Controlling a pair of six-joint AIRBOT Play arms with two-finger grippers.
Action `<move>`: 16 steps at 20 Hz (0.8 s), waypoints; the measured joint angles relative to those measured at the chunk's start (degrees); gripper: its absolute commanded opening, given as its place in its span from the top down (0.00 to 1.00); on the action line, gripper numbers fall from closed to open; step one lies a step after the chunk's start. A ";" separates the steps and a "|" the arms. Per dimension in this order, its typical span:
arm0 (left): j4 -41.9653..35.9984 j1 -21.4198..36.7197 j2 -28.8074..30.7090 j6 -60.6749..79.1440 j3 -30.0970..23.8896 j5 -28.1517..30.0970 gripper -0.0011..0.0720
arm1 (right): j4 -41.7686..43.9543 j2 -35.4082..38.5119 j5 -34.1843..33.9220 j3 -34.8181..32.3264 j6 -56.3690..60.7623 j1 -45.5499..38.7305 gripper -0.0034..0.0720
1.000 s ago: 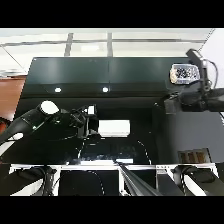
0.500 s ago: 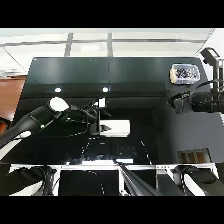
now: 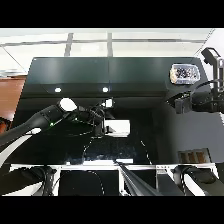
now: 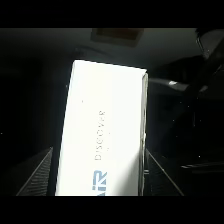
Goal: Fold the box and place the chain.
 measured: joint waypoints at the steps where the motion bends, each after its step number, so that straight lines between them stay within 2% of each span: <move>1: 0.04 -0.04 -0.09 -0.17 0.00 -0.04 0.04 | 0.00 0.00 0.00 0.00 0.00 0.00 0.94; 16: 2.62 -2.32 -0.61 -0.26 0.02 -1.36 0.03 | -0.04 0.00 -0.02 0.00 0.00 0.00 0.94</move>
